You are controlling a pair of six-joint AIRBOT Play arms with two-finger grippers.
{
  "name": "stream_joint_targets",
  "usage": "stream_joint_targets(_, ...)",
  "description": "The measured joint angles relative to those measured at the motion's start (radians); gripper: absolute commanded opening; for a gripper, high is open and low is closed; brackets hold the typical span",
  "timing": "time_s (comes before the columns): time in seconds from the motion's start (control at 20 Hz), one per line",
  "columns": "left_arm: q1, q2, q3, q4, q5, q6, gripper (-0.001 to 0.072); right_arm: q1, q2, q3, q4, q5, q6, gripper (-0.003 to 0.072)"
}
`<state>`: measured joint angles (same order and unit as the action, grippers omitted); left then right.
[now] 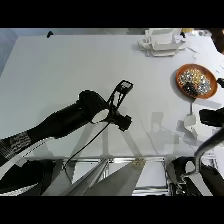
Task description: Fold the box and place the chain.
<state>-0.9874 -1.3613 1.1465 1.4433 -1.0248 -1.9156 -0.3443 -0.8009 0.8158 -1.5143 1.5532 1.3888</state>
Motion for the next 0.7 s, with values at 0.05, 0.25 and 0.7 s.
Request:
stream_joint_targets(0.05,0.000,0.000,0.000,0.000,0.000,0.000,0.0692,0.000,0.000,0.000,0.000,0.000,0.000,0.0017)
stream_joint_targets(0.25,0.000,0.000,0.000,0.000,0.000,0.000,0.0692,0.000,0.000,0.000,0.000,0.000,0.000,0.0017)
stream_joint_targets(0.7,0.000,0.000,0.000,0.000,0.000,0.000,0.0692,0.000,0.000,0.000,-0.013,-0.034,-0.113,0.0017)
